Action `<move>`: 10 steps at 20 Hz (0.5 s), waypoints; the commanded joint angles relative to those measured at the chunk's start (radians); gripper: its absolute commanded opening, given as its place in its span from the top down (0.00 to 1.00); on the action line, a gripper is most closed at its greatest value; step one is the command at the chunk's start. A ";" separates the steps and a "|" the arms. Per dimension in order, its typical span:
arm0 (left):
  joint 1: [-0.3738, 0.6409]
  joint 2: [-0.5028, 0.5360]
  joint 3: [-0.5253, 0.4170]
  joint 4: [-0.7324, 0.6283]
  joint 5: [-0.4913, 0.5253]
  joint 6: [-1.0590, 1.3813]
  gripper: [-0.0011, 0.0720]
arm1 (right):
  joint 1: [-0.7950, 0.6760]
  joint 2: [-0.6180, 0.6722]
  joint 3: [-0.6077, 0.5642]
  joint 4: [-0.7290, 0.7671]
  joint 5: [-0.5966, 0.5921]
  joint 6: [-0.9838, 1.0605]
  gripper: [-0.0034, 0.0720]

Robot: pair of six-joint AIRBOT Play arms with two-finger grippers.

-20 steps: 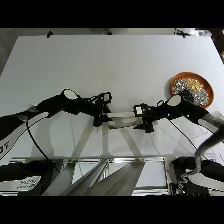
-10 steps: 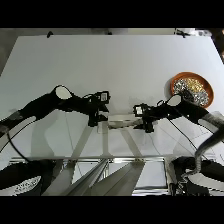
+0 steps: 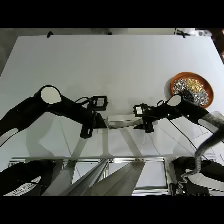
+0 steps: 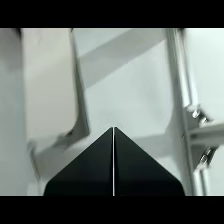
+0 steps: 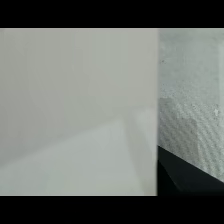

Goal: Fold the box and place the chain.

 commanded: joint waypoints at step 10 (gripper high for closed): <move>-0.140 -0.209 0.001 -0.381 0.752 0.043 0.98 | 0.001 -0.001 0.000 0.000 0.000 0.001 0.39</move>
